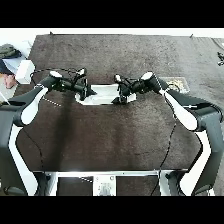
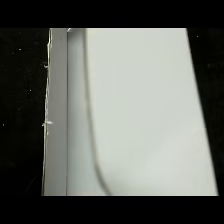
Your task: Fold the box and place the chain.
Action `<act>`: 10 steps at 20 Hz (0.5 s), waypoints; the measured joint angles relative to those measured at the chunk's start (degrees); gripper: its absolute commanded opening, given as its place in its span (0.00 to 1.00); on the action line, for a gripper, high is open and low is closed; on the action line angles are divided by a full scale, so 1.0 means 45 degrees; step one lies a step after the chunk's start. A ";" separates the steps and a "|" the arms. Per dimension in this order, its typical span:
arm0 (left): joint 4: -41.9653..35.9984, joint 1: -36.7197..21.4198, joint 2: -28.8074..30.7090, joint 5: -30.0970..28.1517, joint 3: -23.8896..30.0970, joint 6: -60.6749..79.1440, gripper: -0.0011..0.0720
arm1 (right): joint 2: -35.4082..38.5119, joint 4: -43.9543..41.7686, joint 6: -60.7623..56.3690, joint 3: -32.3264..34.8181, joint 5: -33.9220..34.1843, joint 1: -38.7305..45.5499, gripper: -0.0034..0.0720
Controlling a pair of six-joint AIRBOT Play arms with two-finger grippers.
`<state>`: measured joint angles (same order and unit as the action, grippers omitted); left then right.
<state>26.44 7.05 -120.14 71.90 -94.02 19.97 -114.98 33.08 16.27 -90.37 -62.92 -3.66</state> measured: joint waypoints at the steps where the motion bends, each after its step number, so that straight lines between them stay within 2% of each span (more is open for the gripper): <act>1: 0.0000 0.0000 0.0000 0.0000 0.0000 0.0000 0.03 | 0.0000 0.0010 -0.0073 -0.0005 -0.0029 0.0053 0.83; 10: 0.0039 0.0000 -0.0005 0.0010 0.0000 0.0000 0.03 | -0.0219 0.0107 -0.0272 -0.0015 -0.0160 0.0160 0.83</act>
<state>26.61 7.05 -120.16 71.94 -94.02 19.97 -115.96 33.56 15.05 -90.43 -63.64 -2.94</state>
